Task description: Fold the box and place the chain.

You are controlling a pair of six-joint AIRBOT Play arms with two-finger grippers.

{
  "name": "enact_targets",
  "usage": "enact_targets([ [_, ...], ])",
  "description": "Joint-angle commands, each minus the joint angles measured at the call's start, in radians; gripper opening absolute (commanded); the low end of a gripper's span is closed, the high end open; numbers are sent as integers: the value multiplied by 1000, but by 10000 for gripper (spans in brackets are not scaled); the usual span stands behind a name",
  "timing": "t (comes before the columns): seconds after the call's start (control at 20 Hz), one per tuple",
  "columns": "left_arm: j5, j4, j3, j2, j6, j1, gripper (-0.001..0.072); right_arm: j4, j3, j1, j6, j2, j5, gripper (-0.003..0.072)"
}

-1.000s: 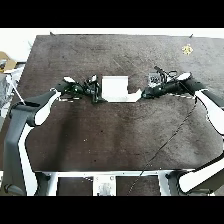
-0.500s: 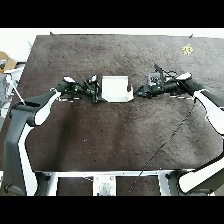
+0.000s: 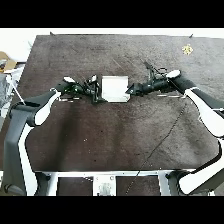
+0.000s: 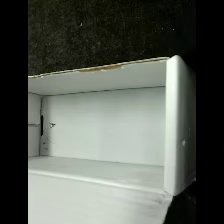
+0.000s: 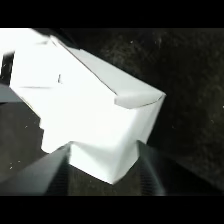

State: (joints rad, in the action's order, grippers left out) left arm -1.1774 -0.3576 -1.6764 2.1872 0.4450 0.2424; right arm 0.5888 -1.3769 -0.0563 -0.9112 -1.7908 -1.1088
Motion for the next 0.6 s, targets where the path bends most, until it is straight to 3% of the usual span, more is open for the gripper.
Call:
enact_targets([
  [0.0, 0, 0, 0, 1, 0, 0, 354, 86, -45, -42, -85, -1, 52, 439],
  [0.15, 0, 0, 0, 1, 0, 0, 354, 126, -70, -67, -131, -1, 63, 438],
  [0.4, 0, 0, 0, 1, 0, 0, 354, 357, -116, -132, -276, -4, 113, 439],
  [0.55, 0, 0, 0, 1, 0, 0, 354, 494, -174, -168, -391, -40, 84, 439],
])
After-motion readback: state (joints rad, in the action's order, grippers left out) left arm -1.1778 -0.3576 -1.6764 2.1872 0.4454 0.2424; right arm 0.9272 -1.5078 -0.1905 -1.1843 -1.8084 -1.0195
